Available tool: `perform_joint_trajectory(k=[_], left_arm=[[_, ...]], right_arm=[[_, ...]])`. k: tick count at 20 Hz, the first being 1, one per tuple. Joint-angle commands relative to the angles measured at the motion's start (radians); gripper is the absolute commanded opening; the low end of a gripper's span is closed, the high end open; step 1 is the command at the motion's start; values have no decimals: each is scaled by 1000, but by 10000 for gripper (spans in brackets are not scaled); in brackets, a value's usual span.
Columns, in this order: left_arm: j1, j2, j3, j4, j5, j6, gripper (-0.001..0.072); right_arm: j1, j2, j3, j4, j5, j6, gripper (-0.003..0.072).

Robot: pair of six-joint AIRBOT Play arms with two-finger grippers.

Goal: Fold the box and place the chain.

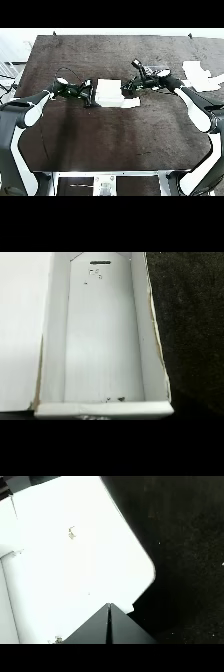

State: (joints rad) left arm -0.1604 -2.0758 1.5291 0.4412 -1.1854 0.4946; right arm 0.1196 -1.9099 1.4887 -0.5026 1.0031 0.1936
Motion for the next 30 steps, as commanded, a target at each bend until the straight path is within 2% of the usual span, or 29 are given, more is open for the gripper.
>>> perform_joint_trajectory(k=[1,6,10,14,15,16,17,20,24,28,30], left_arm=[[1,0,0,0,0,0,528],[1,0,0,0,0,0,528],[1,0,0,1,0,0,528],[1,0,0,1,0,0,528],[1,0,0,1,0,0,528],[1,0,0,1,0,0,528],[1,0,0,1,0,0,528],[1,0,0,1,0,0,528],[1,0,0,1,0,0,528],[1,0,0,1,0,0,528],[1,0,0,1,0,0,528]], right_arm=[[16,-16,1,-58,-41,34,4],[21,-11,20,-57,-5,31,4],[-3,90,22,-74,2,32,3],[-19,225,22,-272,101,35,6],[-19,243,22,-333,134,35,130],[-16,249,22,-382,165,34,407],[-15,249,18,-417,185,34,628],[-7,243,-50,-433,174,-51,640],[44,238,-150,-430,48,-128,640],[107,222,-179,-428,-38,-128,639],[124,212,-180,-416,-45,-131,638]])
